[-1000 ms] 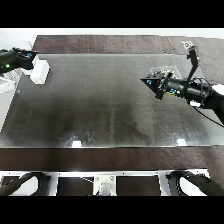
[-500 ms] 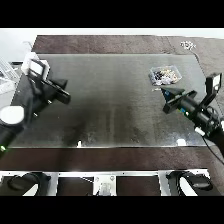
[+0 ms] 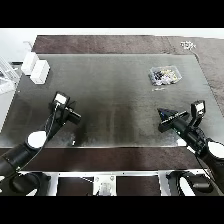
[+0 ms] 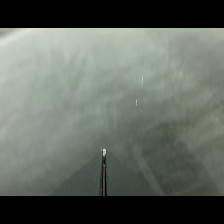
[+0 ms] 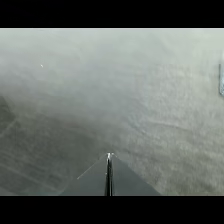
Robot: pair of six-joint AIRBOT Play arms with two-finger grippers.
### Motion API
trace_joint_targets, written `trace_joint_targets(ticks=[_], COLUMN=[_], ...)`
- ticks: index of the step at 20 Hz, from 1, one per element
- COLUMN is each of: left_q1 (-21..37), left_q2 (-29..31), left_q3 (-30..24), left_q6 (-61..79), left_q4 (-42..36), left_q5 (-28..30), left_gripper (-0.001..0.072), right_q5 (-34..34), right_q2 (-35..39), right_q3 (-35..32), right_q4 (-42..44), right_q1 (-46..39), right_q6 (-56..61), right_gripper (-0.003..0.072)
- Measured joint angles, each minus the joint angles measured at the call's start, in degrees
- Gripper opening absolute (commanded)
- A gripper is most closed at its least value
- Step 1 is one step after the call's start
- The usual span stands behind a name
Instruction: Fold the box and place the chain.
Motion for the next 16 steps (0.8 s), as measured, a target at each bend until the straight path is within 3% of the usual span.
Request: trace_joint_targets(ticks=[16], left_q1=[-0.57], left_q2=[0.00], left_q3=[-2.78], left_q6=[-1.49], left_q4=[0.17], left_q5=[5.88], left_gripper=[0.0022], right_q5=[-1.18], right_q2=[0.33], right_q3=[-1.51], right_q4=[-0.15], right_q1=[0.00], right_q6=[-0.04], right_gripper=[0.0006])
